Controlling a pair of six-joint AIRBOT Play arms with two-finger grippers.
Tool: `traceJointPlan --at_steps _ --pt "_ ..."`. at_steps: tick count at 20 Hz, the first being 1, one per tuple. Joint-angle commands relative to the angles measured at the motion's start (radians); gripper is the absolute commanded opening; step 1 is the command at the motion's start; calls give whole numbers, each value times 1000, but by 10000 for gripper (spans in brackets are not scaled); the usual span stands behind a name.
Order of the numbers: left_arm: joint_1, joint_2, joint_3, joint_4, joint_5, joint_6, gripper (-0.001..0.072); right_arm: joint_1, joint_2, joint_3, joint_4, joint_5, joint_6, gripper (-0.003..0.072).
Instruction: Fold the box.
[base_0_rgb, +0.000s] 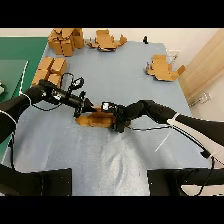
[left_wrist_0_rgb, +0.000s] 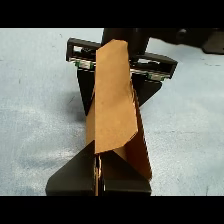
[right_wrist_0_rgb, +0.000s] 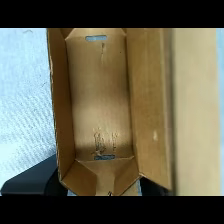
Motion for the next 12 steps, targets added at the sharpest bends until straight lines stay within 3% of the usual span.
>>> traceJointPlan --at_steps 1,4,5,7,9,10,11,12 --pt "0 0 -1 3 4 0 19 -8 -2 0 2 12 45 511" --pt "0 0 -1 3 6 0 19 -8 -3 0 3 11 45 498" --pt "0 0 -1 3 7 0 19 -8 -4 0 3 11 45 398" --pt "0 0 -1 3 11 0 19 -8 -9 0 4 11 45 338" --pt "0 0 0 3 13 0 19 -8 -14 0 5 11 45 195" --pt "0 0 1 3 22 -1 24 -8 -14 0 4 10 45 88" --pt "3 0 3 4 24 -2 309 -8 -14 0 4 11 45 14" --pt "11 0 7 -9 37 -40 681 -8 -14 0 4 11 45 14"
